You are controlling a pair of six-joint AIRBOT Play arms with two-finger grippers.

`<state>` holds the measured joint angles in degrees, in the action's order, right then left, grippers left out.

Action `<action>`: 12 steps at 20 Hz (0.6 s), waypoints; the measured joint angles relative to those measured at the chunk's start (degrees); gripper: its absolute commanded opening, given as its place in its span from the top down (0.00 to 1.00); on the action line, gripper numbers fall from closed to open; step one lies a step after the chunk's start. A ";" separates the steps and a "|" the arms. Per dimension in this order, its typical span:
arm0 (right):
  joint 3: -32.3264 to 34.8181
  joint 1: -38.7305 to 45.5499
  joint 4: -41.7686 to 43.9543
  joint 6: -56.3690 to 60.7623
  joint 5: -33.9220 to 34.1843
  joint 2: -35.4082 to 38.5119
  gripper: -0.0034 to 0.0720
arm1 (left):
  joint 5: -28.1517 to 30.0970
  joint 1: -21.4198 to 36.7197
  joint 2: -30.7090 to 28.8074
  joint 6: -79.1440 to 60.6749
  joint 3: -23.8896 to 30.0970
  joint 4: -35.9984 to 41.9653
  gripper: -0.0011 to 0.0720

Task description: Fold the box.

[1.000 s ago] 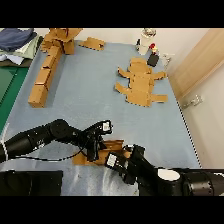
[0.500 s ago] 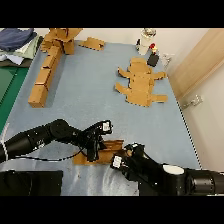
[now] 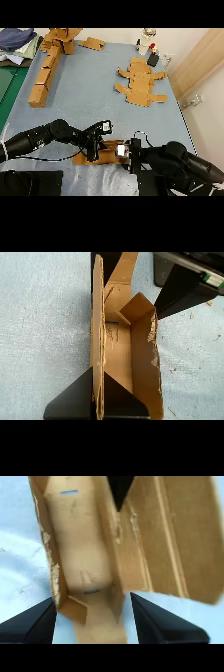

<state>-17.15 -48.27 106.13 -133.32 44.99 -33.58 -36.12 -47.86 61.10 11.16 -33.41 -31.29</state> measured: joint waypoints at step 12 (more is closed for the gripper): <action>-4.37 12.70 17.75 -23.17 5.88 -12.41 0.01 | -0.02 0.00 0.00 0.00 0.00 0.00 0.97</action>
<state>-21.52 -35.57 123.87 -156.48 50.87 -46.00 -36.14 -47.86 61.10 11.16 -33.41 -31.29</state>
